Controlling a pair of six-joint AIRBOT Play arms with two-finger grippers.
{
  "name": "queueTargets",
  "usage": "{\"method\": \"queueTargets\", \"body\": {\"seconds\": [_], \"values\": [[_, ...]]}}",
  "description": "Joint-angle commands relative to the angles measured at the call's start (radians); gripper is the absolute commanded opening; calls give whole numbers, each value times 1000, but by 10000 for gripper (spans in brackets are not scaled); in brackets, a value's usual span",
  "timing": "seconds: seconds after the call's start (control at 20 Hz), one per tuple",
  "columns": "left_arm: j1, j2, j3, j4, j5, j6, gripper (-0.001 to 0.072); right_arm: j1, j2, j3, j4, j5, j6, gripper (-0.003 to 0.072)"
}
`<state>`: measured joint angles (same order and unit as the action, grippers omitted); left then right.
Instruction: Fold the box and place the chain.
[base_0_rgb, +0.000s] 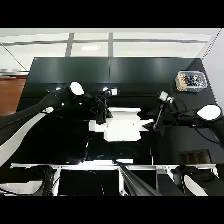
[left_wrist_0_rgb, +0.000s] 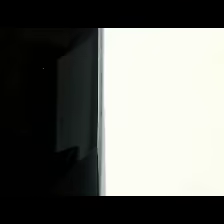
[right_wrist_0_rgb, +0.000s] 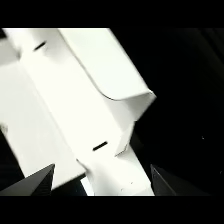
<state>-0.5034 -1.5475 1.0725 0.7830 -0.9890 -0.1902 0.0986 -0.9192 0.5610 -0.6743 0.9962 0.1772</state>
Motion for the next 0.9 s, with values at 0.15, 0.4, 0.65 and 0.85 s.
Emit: {"method": "queueTargets", "body": {"seconds": [0.15, 0.4, 0.65, 0.85], "values": [[-17, -44, 0, 68, 124, 63, 25, 150, -60, -12, -150, -95, -60, 712], [-11, -47, 0, 69, 115, 63, 25, 195, -71, -13, -226, -85, -100, 713], [-11, -47, 0, 69, 114, 63, 26, 224, -83, -62, -224, -104, -108, 712], [-11, -47, 0, 69, 114, 63, 26, 292, -114, -97, -143, -295, -108, 712]]}}
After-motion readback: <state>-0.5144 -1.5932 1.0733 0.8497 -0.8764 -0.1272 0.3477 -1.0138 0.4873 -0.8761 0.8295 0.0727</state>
